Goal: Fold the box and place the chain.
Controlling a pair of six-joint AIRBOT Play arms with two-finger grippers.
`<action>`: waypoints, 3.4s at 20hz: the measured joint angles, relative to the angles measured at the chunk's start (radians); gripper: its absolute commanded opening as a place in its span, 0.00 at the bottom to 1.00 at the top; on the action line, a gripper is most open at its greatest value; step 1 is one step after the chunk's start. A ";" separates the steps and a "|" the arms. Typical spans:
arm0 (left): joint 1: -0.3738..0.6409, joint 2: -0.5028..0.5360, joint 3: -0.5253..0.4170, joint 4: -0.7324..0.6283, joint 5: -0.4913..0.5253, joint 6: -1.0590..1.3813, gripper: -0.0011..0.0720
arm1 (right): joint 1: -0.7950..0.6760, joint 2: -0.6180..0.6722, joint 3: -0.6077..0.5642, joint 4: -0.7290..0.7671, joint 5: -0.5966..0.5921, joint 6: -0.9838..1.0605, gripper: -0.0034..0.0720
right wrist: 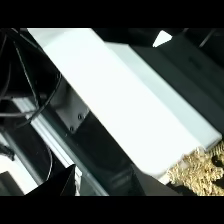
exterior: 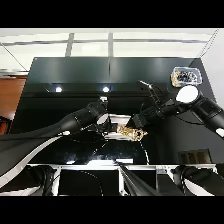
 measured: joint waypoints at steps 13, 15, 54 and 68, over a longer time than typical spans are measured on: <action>0.000 0.000 0.000 -0.003 -0.003 0.000 0.06 | -0.338 0.170 -0.321 -0.003 -0.149 -0.469 1.00; 0.000 0.000 0.000 -0.003 -0.004 0.000 0.06 | -0.296 0.177 -0.386 -0.002 -0.226 -0.650 1.00; 0.000 0.000 0.000 -0.003 0.019 0.000 0.06 | 0.032 0.107 -0.491 -0.043 -0.576 -1.272 1.00; 0.000 0.000 0.000 -0.003 0.023 0.000 0.06 | 0.034 0.109 -0.467 -0.061 -0.557 -1.054 0.06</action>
